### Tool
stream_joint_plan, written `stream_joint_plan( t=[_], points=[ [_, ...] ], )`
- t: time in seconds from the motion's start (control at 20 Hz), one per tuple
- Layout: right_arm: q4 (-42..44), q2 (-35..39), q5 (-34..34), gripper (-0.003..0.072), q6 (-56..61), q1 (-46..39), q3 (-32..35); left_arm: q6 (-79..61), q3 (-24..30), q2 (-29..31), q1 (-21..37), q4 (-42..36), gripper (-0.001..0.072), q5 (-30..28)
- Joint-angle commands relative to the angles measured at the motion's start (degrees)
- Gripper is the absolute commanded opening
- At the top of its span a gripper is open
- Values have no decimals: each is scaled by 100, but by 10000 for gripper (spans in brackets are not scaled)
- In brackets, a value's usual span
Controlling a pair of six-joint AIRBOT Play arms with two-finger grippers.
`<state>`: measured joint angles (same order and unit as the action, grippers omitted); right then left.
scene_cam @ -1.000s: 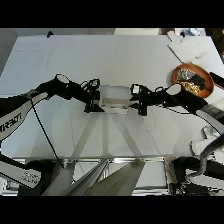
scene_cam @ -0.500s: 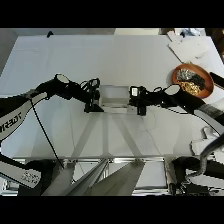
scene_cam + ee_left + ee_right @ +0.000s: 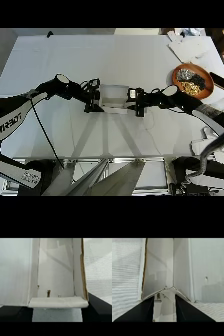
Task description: Fold the box and place the chain.
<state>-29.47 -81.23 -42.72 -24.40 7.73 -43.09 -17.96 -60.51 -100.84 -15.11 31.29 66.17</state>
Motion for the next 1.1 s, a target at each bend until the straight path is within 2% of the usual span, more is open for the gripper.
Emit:
stream_joint_plan(
  t=[0.0,0.05,0.15,0.25,0.3,0.4,0.45,0.6,0.75,0.85,0.95,1.05],
  points=[
    [114,-4,17,300,0,7,0,2,0,-4,0,2,396,7],
    [175,-9,17,306,-2,7,0,2,0,-4,0,2,396,7],
    [297,-15,35,422,0,7,0,2,0,-4,0,2,396,7],
    [293,-15,42,398,15,7,0,2,0,-4,0,2,396,7],
    [295,-15,42,337,17,7,0,2,0,-4,0,2,396,7],
    [295,4,37,61,39,7,0,2,0,-4,0,2,396,7],
    [293,33,35,13,44,7,0,2,0,-4,0,2,396,7],
    [197,337,61,12,452,7,0,2,0,-4,0,2,396,7],
    [-216,1049,306,12,1517,0,0,2,0,-4,0,2,396,7],
    [-837,1602,525,12,2533,-2,0,2,0,-4,0,2,396,4],
    [-1902,2122,721,11,4030,-11,0,2,0,-4,0,2,396,4],
    [-3174,2476,621,11,6188,-232,0,2,0,-4,0,2,396,4]
  ],
)
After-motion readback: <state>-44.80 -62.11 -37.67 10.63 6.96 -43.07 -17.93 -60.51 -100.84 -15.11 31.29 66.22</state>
